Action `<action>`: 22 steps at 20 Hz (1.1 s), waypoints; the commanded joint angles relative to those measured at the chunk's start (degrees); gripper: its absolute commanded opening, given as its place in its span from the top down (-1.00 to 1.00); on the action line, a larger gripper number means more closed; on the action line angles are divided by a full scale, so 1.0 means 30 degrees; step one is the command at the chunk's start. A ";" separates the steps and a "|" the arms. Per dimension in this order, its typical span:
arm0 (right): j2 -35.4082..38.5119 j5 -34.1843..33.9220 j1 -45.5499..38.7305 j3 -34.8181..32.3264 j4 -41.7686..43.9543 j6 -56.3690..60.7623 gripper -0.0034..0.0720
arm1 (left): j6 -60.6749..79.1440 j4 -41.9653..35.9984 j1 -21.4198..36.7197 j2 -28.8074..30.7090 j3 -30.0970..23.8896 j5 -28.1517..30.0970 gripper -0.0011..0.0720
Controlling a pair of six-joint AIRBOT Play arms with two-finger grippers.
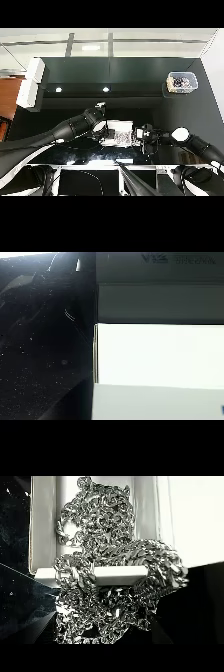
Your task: Fold the box and place the chain.
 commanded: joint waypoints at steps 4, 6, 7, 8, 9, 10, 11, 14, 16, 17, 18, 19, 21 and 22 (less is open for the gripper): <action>-0.0015 -0.0036 0.0007 0.0007 -0.0197 0.0233 0.46 | 0.0007 0.0007 -0.0007 -0.0007 0.0007 0.0000 0.89; -0.0015 -0.0044 0.0007 0.0007 -0.0189 0.0240 0.58 | 0.0007 0.0000 -0.0007 -0.0007 0.0007 0.0000 0.89; -0.0007 -0.0036 0.0007 0.0007 -0.0168 0.0248 0.59 | 0.0007 0.0007 -0.0007 -0.0007 0.0007 0.0000 0.89; 0.0000 0.0015 0.0007 0.0015 -0.0066 0.0313 0.89 | 0.0007 0.0000 -0.0007 -0.0007 0.0007 0.0000 0.89; 0.0029 0.0036 0.0000 0.0036 0.0095 0.1144 0.86 | 0.0007 0.0007 -0.0007 -0.0007 0.0007 0.0000 0.89; 0.0080 0.0124 -0.0015 0.0146 -0.0029 0.2113 0.86 | 0.0000 0.0007 -0.0007 -0.0007 0.0007 0.0000 0.89; 0.0189 0.0474 -0.0117 0.0357 -0.0357 0.2965 0.86 | 0.0007 0.0007 -0.0007 -0.0007 0.0007 0.0000 0.89; 0.1086 0.1763 -0.0430 0.1464 -0.1836 0.6594 0.86 | 0.0007 0.0007 -0.0007 -0.0007 0.0007 0.0007 0.89; 0.1770 0.2856 -0.0466 0.2346 -0.3854 0.9850 0.86 | 0.0007 0.0007 -0.0007 -0.0007 0.0007 0.0007 0.89; 0.2076 0.3643 -0.0466 0.2834 -0.4838 1.1147 0.86 | 0.0007 0.0007 -0.0007 -0.0007 0.0007 0.0007 0.89; 0.2455 0.4510 -0.0466 0.3417 -0.5712 1.2473 0.86 | 0.0007 0.0007 -0.0007 -0.0007 0.0007 0.0007 0.89; 0.2790 0.5289 -0.0466 0.4000 -0.6149 1.3457 0.86 | 0.0007 0.0007 -0.0007 -0.0007 0.0007 0.0007 0.89; 0.3381 0.6819 -0.0466 0.5472 -0.6200 1.4892 0.86 | 0.0007 0.0007 -0.0007 -0.0007 0.0007 0.0007 0.89; 0.3555 0.7606 -0.0466 0.6411 -0.6142 1.5657 0.86 | 0.0007 0.0007 -0.0007 -0.0007 0.0007 0.0007 0.89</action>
